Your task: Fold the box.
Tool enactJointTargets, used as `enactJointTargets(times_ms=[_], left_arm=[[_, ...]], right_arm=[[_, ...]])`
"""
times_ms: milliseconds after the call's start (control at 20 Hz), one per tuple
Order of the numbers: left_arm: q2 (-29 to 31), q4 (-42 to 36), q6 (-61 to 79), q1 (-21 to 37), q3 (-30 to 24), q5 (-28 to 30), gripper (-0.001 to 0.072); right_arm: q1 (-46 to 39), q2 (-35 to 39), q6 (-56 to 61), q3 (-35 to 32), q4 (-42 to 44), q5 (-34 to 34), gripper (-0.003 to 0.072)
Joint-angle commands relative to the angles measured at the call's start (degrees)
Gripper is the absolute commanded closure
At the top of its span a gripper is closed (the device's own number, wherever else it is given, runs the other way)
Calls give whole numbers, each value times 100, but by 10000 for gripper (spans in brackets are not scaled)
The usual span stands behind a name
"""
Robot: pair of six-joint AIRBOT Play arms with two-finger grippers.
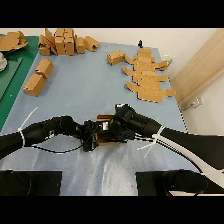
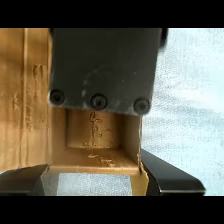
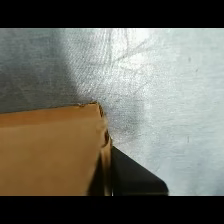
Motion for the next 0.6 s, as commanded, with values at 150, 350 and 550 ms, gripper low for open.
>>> enactJointTargets(times_ms=[150,350,550], left_arm=[[4,0,2,-4,0,7,241],[4,0,2,-2,0,7,241],[4,0,2,-4,0,9,241]], right_arm=[[-4,9,-83,273,-114,-382,269],[-2,26,-83,295,-284,-911,269],[13,149,-101,295,-505,-503,269]])
